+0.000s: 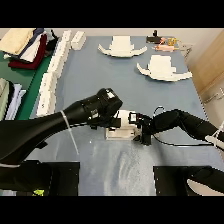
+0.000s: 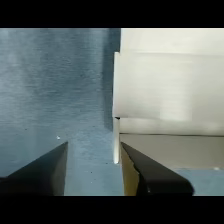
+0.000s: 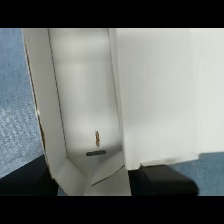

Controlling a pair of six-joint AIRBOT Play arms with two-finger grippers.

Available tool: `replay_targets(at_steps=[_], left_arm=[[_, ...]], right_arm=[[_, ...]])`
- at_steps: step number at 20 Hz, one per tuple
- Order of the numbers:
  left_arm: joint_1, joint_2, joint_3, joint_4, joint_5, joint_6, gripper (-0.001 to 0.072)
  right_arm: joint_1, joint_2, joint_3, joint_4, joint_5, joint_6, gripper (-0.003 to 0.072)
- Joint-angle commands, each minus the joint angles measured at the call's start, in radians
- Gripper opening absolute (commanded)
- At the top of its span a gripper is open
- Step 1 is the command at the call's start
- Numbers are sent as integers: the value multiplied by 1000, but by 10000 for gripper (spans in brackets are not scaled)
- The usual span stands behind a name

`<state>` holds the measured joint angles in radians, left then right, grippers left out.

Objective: Fold the box.

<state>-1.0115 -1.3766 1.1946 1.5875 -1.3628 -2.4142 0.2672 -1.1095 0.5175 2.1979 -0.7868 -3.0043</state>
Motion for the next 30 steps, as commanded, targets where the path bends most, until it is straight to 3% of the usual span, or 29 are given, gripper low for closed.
replay_targets(at_steps=[1,3,7,11,13,16,17,19,20,21,24,30], left_arm=[[51,103,3,-11,-64,124,325],[80,148,3,-56,-77,314,19],[83,160,2,-56,-19,393,16],[92,185,-82,6,101,721,14],[148,258,-184,-120,180,877,13],[338,410,-361,-508,283,1381,13],[406,449,-410,-585,298,1506,15],[505,482,-494,-613,320,1646,21],[535,481,-529,-616,324,1724,324],[543,475,-560,-616,358,1788,690],[517,435,-629,-636,501,2021,688],[431,291,-642,-696,624,2321,688]], right_arm=[[0,0,0,1,0,1,507],[0,0,0,1,0,1,507],[0,0,0,1,0,1,507],[0,0,0,1,0,1,507],[0,0,1,1,0,1,507],[0,0,1,1,0,1,507],[0,0,0,1,0,1,507],[0,0,1,1,0,1,507],[0,0,1,1,0,1,507],[0,0,0,0,0,1,508],[0,0,1,0,0,1,507],[0,0,1,0,0,1,507]])
